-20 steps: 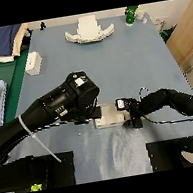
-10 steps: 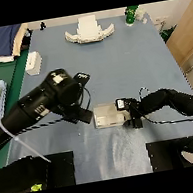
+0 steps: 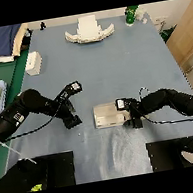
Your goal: Fold the box.
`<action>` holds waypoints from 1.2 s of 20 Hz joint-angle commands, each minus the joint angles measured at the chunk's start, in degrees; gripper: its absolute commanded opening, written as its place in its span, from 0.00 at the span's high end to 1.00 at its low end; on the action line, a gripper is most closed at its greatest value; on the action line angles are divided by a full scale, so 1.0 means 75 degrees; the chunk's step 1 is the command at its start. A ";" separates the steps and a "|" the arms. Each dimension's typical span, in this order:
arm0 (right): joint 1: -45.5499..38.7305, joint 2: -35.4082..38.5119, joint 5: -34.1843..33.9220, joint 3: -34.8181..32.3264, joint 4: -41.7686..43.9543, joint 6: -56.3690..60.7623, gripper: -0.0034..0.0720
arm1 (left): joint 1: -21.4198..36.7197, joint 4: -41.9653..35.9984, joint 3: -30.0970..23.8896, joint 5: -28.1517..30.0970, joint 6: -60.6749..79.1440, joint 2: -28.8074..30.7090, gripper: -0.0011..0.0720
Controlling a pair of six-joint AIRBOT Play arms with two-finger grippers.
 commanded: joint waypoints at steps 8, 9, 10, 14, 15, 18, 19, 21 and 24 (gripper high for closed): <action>0.0003 0.0006 0.0000 0.0006 0.0003 0.0003 0.32 | 0.0268 -0.2212 -0.0609 0.1215 0.4549 -0.1393 0.02; 0.0003 0.0006 0.0000 0.0006 0.0003 0.0000 0.32 | 0.0187 -0.2349 -0.0609 0.1265 0.4730 -0.1510 0.03; 0.0003 0.0006 0.0000 0.0006 0.0003 0.0000 0.32 | 0.0082 -0.2436 -0.0609 0.1300 0.4931 -0.1594 0.02; 0.0003 0.0006 0.0000 0.0006 0.0003 0.0000 0.32 | -0.0318 -0.2585 -0.0670 0.1445 0.5211 -0.1781 0.03; 0.0003 0.0006 0.0000 0.0006 0.0003 0.0000 0.32 | -0.0414 -0.2591 -0.0726 0.1434 0.5202 -0.1772 0.03; 0.0003 0.0006 0.0000 0.0006 0.0003 0.0000 0.32 | -0.0697 -0.3124 -0.1107 0.1786 0.5202 -0.1577 0.03; 0.0003 0.0006 0.0000 0.0006 0.0003 0.0000 0.32 | -0.0813 -0.3316 -0.1274 0.2075 0.5208 -0.1469 0.02; 0.0003 0.0006 0.0000 0.0006 0.0003 0.0000 0.32 | -0.1064 -0.3608 -0.1524 0.2582 0.5307 -0.1355 0.02; 0.0003 0.0006 0.0000 0.0006 0.0003 0.0003 0.32 | -0.1361 -0.3663 -0.1606 0.3072 0.5403 -0.1364 0.02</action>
